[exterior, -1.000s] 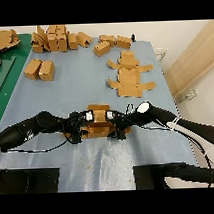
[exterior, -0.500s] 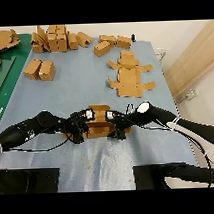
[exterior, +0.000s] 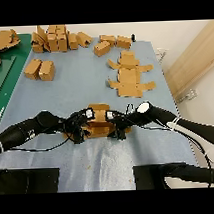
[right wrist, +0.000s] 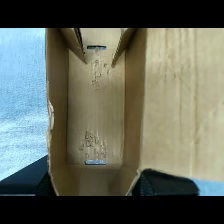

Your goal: Fold the box.

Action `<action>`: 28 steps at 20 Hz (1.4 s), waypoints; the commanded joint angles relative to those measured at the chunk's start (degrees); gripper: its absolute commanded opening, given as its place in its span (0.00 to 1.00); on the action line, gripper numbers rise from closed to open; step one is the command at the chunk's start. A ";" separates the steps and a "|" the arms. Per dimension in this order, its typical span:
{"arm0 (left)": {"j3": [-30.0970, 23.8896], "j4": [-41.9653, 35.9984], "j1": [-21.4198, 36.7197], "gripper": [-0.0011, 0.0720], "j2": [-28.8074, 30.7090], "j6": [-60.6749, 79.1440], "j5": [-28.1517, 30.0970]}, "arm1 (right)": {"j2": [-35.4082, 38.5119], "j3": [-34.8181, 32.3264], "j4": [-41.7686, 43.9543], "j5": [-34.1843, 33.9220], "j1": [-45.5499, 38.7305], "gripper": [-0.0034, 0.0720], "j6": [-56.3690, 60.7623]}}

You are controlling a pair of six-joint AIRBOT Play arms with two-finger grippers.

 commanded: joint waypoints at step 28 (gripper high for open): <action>-3.06 43.54 20.11 0.03 18.71 -87.76 -17.62 | -0.02 0.02 -0.20 0.02 0.02 0.74 0.04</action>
